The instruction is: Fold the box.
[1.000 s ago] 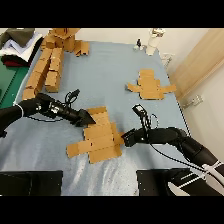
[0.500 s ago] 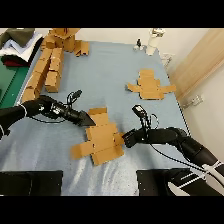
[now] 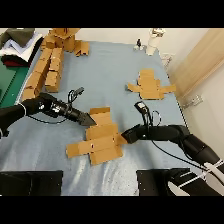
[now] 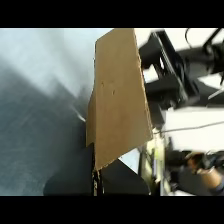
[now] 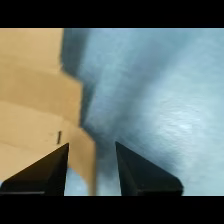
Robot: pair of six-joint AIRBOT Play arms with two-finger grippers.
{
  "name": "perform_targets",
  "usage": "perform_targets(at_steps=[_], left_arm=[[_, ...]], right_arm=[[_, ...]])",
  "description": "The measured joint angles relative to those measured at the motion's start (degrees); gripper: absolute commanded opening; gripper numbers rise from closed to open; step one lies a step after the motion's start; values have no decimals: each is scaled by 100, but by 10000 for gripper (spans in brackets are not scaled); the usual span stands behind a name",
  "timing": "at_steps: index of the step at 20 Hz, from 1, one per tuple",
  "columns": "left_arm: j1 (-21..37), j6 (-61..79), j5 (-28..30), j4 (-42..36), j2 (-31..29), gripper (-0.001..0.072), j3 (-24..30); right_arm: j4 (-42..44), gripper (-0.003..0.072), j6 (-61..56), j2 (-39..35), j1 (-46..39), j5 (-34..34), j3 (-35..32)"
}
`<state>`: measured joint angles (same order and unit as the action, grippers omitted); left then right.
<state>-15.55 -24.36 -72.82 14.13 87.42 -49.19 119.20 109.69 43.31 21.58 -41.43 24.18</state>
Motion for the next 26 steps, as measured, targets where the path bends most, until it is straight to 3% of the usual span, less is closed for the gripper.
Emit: perform_targets(at_steps=[3, 4, 5, 9, 13, 19, 26], left_arm=[[-337, 424, 212, 341, -520, 11, -57], [-472, 610, 389, 433, -710, 11, -39], [-623, 852, 643, 481, -911, 11, 15], [-1150, 1982, 1683, 256, -1486, 11, 387], [-1458, 3108, 2216, -278, -1770, 11, 826], [-1572, 4378, 2446, -804, -1867, 12, 1377], [-1591, 4640, 2428, -684, -1781, 12, 1517]], right_arm=[[-726, 431, -680, -70, -310, -535, 522], [-905, 266, -887, -109, -404, -765, 699], [-1027, -1, -1102, -155, -481, -994, 857], [-1025, 2, -1620, -411, -605, -1650, 1178], [-295, 2, -1781, -743, -599, -1751, 1272], [391, 2, -1871, -1003, -345, -2020, 1261], [264, 2, -2321, -1045, 190, -2020, 732]])
